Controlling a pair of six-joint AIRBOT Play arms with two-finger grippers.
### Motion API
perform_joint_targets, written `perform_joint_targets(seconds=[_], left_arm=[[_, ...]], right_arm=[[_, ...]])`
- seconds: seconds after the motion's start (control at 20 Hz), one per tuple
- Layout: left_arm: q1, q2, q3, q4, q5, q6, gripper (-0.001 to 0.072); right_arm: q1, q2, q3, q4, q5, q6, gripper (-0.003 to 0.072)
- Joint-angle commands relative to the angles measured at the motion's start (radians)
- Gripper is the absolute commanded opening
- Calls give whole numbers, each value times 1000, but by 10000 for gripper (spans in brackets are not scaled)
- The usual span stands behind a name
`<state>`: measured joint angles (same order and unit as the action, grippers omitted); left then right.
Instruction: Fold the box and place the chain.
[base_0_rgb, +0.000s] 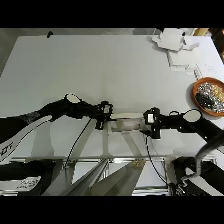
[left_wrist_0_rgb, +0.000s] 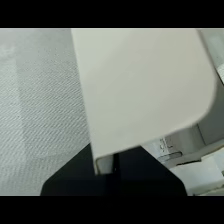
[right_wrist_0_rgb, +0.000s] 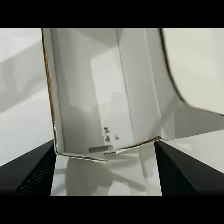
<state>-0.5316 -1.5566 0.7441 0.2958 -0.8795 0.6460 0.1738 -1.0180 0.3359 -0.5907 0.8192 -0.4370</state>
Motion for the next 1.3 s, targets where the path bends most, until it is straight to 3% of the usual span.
perform_joint_targets(seconds=[0.0,0.95,1.0,1.05,1.25], left_arm=[[0,0,0,0,0,1,11],[0,0,0,0,0,1,11],[0,0,0,0,0,1,11],[0,0,0,0,0,1,11],[0,0,0,0,0,1,11]], right_arm=[[-6,-46,0,51,41,-76,640],[39,-164,0,74,-2,-96,629],[39,-164,0,74,-5,-96,593],[39,-164,0,74,-5,-96,509],[39,-164,0,73,-5,-96,500]])
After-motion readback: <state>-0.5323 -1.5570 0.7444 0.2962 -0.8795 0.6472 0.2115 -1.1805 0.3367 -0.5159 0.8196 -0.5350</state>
